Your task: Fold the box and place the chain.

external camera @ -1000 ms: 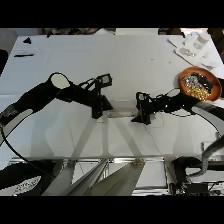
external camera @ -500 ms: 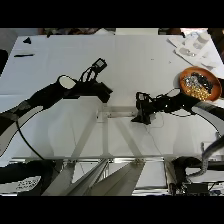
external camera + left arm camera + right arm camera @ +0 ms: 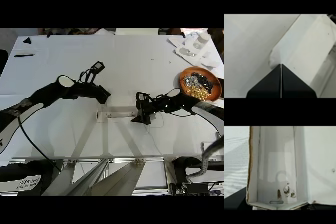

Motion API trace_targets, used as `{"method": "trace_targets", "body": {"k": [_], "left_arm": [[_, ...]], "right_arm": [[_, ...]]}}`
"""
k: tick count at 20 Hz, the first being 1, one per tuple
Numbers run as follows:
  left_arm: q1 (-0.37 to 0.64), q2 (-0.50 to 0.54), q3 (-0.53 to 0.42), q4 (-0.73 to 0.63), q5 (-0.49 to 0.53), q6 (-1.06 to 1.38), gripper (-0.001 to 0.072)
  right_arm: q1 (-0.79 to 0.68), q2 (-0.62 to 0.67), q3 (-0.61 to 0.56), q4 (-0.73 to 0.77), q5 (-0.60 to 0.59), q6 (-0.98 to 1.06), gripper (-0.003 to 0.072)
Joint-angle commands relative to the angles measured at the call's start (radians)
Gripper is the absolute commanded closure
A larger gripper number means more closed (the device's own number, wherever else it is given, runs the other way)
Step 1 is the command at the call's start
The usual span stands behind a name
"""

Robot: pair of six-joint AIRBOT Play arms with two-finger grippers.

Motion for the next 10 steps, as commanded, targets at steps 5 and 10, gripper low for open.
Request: {"method": "trace_targets", "body": {"k": [5,10], "left_arm": [[0.133,0.244,0.0,0.188,-0.242,0.001,0.0489],[0.088,0.282,-0.001,0.401,-0.28,0.003,0.0205]], "right_arm": [[0.0,0.0,0.001,0.0,0.0,0.002,0.0258],[0.0,0.0,0.001,0.001,0.0,0.002,0.0258]]}}
